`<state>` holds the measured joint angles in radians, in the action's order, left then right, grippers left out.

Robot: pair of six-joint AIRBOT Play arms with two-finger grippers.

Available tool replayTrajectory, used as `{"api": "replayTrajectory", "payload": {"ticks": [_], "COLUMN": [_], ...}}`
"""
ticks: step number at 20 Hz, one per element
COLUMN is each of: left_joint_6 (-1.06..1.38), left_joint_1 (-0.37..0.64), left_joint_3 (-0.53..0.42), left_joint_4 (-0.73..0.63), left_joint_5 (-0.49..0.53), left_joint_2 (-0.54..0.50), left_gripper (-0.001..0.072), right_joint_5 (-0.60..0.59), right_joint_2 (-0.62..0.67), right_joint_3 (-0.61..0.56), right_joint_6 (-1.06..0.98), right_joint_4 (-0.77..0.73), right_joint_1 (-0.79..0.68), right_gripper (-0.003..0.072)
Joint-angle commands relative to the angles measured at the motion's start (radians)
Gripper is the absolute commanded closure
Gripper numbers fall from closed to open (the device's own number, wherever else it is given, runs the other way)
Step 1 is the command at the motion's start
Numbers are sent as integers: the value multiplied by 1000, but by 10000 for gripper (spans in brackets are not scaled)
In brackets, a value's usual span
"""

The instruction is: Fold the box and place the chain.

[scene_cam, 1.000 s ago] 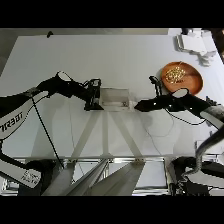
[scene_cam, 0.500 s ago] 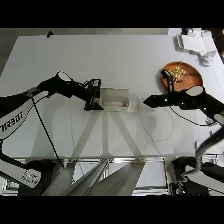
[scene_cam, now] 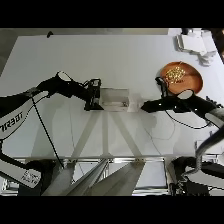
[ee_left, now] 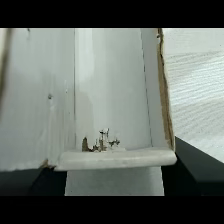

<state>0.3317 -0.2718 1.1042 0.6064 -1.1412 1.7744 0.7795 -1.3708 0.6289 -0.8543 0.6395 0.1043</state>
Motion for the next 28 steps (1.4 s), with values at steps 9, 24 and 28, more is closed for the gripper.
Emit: {"api": "replayTrajectory", "payload": {"ticks": [9,24,28], "left_joint_6": [0,0,0], "left_joint_1": [0,0,0], "left_joint_3": [1,1,1], "left_joint_4": [0,0,0], "left_joint_5": [0,0,0], "left_joint_2": [-1,-1,-1], "left_gripper": [498,498,498], "right_joint_5": [58,138,138], "right_joint_2": [-29,33,33], "right_joint_3": [-2,-2,-2], "right_joint_6": [104,103,103], "right_joint_4": [-268,-338,-338], "right_joint_1": [65,63,63], "right_gripper": [684,590,543]}}
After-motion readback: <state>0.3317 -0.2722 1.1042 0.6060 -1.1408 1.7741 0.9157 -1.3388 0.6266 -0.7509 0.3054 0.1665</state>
